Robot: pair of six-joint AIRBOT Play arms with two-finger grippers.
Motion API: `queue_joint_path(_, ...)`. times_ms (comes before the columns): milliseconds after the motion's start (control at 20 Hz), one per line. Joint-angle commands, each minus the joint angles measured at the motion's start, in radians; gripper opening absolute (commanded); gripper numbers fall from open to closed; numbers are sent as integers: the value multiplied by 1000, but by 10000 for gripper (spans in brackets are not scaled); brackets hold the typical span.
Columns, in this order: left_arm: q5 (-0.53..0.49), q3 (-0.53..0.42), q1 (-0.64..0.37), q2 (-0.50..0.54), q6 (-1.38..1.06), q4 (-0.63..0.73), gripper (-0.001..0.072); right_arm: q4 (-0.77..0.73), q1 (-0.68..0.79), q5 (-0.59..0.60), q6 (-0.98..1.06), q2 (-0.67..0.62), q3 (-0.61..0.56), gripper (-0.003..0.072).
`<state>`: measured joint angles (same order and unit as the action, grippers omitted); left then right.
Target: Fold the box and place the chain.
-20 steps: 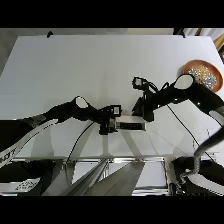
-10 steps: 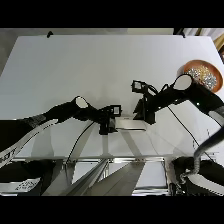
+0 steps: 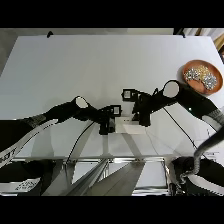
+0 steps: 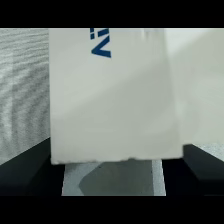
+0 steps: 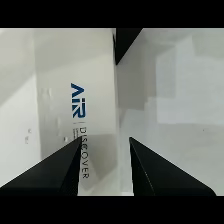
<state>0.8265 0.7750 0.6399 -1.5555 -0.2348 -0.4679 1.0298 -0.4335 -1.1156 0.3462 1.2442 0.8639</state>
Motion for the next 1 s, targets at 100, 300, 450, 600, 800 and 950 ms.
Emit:
queue_joint_path(100, 0, 0, 0, 1, 0, 0, 334, -9, -8, -67, 24, -2, 0, 339)
queue_joint_path(300, 0, 0, 0, 1, 0, 0, 334, -72, -8, -97, 23, -2, 0, 338)
queue_joint_path(450, 0, 0, 0, 0, 0, 0, 334, -88, -8, -98, 24, -19, 0, 335)
queue_joint_path(600, 0, 0, 0, 0, 0, 0, 334, -87, -8, -114, 51, -23, 0, 335)
queue_joint_path(800, 0, 0, 0, 1, 0, 0, 334, -83, -8, -133, 76, -23, 0, 333)
queue_joint_path(950, 0, 0, 0, 1, 0, 0, 334, -69, -8, -113, 78, -23, 0, 293)
